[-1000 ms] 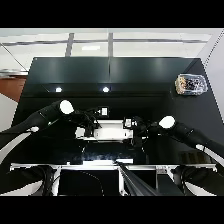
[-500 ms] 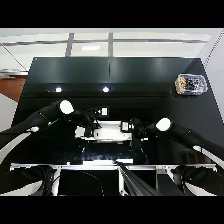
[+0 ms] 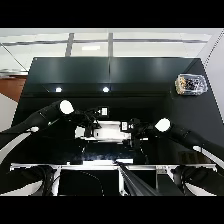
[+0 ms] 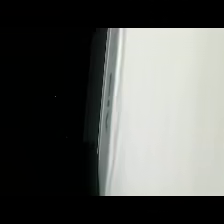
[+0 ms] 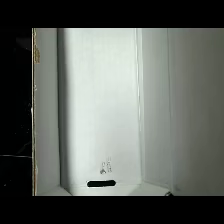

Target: Fold the box and place the chain.

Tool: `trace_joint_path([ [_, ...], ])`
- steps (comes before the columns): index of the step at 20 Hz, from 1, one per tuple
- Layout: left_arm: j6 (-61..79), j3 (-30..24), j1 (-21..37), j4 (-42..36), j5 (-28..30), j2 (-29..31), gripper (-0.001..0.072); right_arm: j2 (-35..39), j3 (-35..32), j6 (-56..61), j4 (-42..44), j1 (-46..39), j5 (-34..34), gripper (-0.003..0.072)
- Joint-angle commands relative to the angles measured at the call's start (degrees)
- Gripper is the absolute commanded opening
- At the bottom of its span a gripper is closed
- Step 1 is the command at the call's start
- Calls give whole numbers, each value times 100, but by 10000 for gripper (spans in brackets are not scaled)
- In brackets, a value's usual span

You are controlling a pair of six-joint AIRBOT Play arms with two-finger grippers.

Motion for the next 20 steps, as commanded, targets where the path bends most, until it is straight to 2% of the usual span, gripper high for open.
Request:
trace_joint_path([
  [1,-116,26,4,79,2,57,65,-4,-2,17,-7,7,-42,599],
  [2,-125,31,4,188,-13,153,223,-4,-2,20,-9,7,-42,598],
  [3,-149,31,4,293,-24,262,333,-4,-2,17,-9,7,-42,598],
  [6,-750,31,4,824,-271,717,489,-4,-2,17,-7,7,-42,598],
  [7,-1056,31,4,1080,-398,907,514,-4,-2,17,-7,7,-42,598],
  [11,-2490,28,7,2232,-1115,1709,514,-4,-2,17,-9,7,-42,598],
  [12,-2914,28,7,2459,-1303,1899,492,-4,-2,17,-9,7,-42,598],
  [13,-3316,28,7,2627,-1486,2087,375,-4,-2,17,-9,7,-42,598],
  [14,-3585,28,7,2675,-1733,2275,71,-4,-2,17,-9,7,-42,598],
  [15,-3718,20,4,2503,-2011,2415,33,-4,-2,17,-9,7,-42,598],
  [17,-3845,-127,0,1314,-2413,2566,31,-4,-2,17,-9,7,-42,598],
  [18,-3845,-313,-15,503,-2334,2603,30,-4,-2,17,-9,7,-39,598],
  [20,-3836,-765,-116,-702,-1486,2614,30,-4,-2,17,-9,7,-39,598],
])
